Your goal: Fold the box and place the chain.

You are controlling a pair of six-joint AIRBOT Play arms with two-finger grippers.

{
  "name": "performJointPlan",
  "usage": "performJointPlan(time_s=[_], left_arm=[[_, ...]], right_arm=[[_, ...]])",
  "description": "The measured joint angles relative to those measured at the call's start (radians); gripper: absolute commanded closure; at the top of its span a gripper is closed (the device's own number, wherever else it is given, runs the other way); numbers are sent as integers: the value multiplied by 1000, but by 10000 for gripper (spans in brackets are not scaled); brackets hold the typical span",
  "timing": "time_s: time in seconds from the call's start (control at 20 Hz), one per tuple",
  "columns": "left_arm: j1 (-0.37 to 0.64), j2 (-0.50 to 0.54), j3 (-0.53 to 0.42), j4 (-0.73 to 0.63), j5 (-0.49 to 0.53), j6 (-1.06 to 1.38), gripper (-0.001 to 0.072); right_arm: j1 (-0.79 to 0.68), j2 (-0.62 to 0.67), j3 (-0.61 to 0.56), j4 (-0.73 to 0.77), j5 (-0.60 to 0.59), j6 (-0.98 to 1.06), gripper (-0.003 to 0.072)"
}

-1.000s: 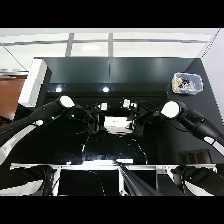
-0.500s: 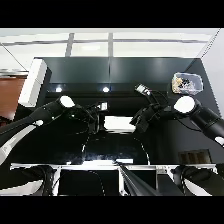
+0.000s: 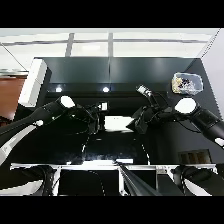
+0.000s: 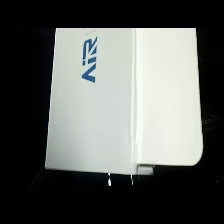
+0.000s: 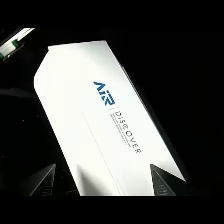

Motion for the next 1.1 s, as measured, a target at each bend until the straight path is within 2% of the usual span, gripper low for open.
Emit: performJointPlan(time_s=[0.15,0.25,0.4,0.45,0.5,0.55,0.6,0.85,1.0,1.05,1.1], left_arm=[[0,0,0,0,1,0,177],[0,0,0,0,2,0,177],[0,0,0,0,2,-1,177],[0,0,0,0,2,-1,178],[0,0,0,0,2,-1,178],[0,0,0,0,2,-1,178],[0,0,0,0,2,-1,177],[0,0,0,0,3,-3,177],[0,0,0,-1,6,-4,178],[1,0,0,-1,7,-3,178],[0,0,0,0,3,-2,177]], right_arm=[[1,0,1,-14,-3,-144,-11],[1,-3,1,-21,-8,-225,119],[7,-14,1,-33,-18,-293,147],[15,-19,1,-40,-21,-308,263],[23,-22,1,-48,-24,-316,275],[33,-26,1,-55,-34,-323,409],[40,-28,1,-60,-40,-330,489],[55,-34,1,-74,-75,-333,489],[58,-35,3,-75,-94,-325,440],[58,-35,6,-74,-102,-322,161],[58,-35,10,-74,-113,-320,60]])
